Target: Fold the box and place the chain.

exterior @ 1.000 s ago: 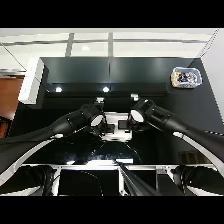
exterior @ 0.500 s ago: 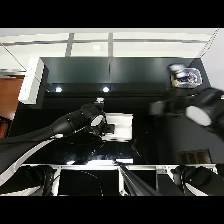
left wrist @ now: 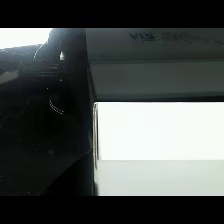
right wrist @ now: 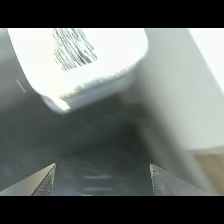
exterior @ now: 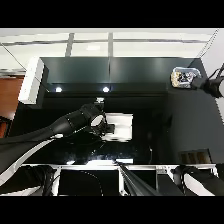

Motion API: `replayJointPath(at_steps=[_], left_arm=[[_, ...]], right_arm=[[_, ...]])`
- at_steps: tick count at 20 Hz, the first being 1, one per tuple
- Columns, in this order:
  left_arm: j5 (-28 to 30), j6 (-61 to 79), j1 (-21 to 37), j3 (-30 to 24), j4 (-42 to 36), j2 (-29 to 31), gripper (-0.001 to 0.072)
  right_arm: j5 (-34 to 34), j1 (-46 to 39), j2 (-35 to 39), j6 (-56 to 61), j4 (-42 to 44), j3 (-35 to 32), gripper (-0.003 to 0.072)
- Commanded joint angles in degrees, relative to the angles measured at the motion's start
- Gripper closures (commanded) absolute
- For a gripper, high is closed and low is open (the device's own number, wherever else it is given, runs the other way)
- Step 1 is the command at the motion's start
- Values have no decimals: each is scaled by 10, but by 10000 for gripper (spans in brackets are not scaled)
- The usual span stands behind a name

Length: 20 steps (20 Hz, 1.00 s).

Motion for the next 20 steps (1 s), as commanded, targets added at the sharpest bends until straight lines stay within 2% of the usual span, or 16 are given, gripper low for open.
replayJointPath(at_steps=[1, 5, 8, 12, 20], left_arm=[[1, 0, 1, 0, 0, 0, 685], [1, 0, 1, 0, 0, 0, 685], [1, 0, 1, 0, 0, 0, 684], [0, 0, 0, 0, 0, 0, 685], [1, 0, 1, 0, 0, 0, 685]], right_arm=[[-83, -71, -147, -47, 140, 108, -7], [108, -75, -334, 75, 109, 342, -7], [147, -90, -407, 138, 103, 426, -6], [135, -113, -448, 195, 106, 443, -5], [73, -125, -508, 196, 125, 445, -4]])
